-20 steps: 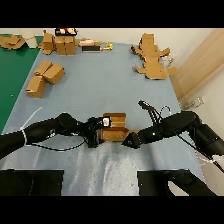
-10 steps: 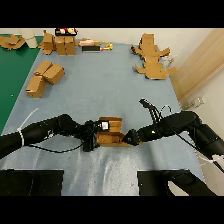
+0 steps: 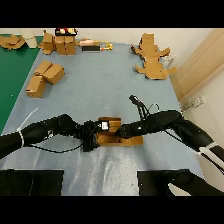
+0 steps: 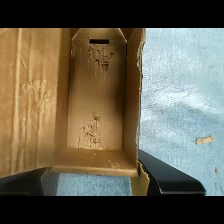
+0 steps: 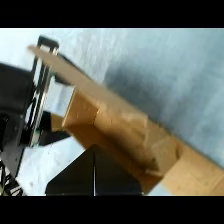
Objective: Fold the box.
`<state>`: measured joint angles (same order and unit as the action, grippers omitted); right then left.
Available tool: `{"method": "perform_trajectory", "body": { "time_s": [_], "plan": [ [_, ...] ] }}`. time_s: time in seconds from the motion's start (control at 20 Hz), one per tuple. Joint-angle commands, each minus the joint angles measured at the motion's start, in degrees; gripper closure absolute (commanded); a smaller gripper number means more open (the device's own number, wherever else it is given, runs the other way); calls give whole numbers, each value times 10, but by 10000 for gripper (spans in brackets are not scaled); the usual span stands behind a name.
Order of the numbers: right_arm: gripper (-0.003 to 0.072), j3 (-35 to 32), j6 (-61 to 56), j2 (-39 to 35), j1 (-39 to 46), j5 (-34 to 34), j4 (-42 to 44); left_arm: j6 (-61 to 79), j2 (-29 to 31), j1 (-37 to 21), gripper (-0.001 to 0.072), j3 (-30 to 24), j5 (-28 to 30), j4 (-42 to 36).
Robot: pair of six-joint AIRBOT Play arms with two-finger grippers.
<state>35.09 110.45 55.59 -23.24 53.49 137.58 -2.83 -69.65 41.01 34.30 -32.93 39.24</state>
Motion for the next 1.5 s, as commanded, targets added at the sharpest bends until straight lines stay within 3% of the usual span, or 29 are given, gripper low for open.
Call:
{"method": "perform_trajectory", "body": {
  "time_s": [0.0,0.35,0.75,1.25,1.45],
  "plan": [
    [682,27,45,75,-16,-67,15,-1,0,0,166,0,-2,2],
    [682,41,59,91,-9,-113,-59,0,0,0,166,0,-2,2],
    [682,-8,55,99,-24,-122,-42,-1,0,0,166,1,-1,1],
    [683,-10,55,99,-23,-141,-63,0,0,0,166,2,-1,-9],
    [683,-3,34,81,-13,-141,-145,0,0,0,166,2,-1,-9]
  ]
}}
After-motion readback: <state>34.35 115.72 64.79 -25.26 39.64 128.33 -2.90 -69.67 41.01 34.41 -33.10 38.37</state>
